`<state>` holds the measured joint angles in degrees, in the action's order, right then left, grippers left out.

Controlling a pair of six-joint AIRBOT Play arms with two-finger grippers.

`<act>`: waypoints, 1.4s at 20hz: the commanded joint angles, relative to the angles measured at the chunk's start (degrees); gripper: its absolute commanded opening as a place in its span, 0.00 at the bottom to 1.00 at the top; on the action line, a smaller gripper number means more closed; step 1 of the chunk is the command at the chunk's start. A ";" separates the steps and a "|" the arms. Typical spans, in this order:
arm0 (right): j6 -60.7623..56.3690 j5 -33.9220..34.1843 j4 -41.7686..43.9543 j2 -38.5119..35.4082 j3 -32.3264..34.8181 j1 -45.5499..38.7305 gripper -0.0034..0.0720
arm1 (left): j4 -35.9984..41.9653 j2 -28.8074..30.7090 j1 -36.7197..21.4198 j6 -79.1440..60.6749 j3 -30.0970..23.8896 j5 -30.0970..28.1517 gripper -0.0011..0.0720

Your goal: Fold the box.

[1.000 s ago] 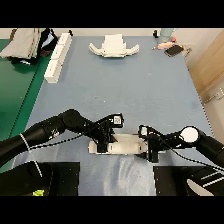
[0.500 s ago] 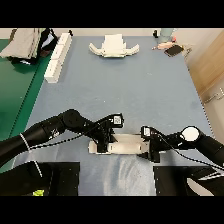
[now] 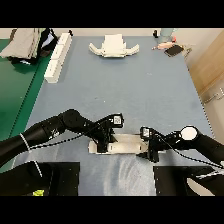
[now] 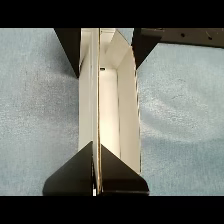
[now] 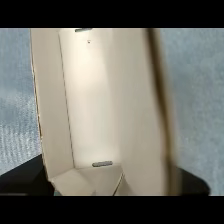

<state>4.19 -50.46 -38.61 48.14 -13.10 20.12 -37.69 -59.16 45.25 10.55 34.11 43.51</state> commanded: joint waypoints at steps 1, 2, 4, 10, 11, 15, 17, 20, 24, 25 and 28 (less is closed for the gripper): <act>0.35 0.48 -0.11 0.11 0.90 -0.02 0.79 | 0.00 0.04 0.02 -0.02 0.00 0.00 0.04; 0.35 0.46 -0.07 0.11 0.98 -0.02 0.74 | 0.00 0.04 0.04 -0.02 0.00 0.00 0.04; 0.35 0.74 -0.04 0.11 0.98 -0.02 0.72 | 0.00 0.04 0.02 -0.02 0.00 0.00 0.04; 0.33 1.31 0.09 0.00 0.92 0.00 0.72 | 0.00 0.04 0.02 -0.02 0.00 0.00 0.04; 0.35 1.25 0.04 0.00 0.92 0.00 0.72 | 0.00 0.04 0.02 -0.02 0.00 0.00 0.04; 0.35 1.27 0.04 0.00 0.92 -0.02 0.72 | 0.00 0.04 0.04 -0.02 0.00 0.00 0.04; 0.35 1.29 0.04 0.00 0.92 0.00 0.72 | 0.00 0.04 0.02 -0.02 0.00 0.00 0.04; 0.35 1.29 0.04 0.00 0.92 0.00 0.72 | 0.00 0.04 0.04 -0.02 0.00 0.00 0.04; 0.35 1.27 0.04 0.00 0.92 -0.02 0.72 | 0.42 0.04 0.07 -0.02 0.00 -0.15 0.04; 0.35 1.27 0.04 0.00 0.92 -0.02 0.72 | 0.46 0.04 0.07 -0.02 0.00 -1.01 0.04; 0.35 1.27 0.04 0.00 0.92 0.00 0.72 | 0.44 0.04 0.11 0.00 0.00 -1.44 0.04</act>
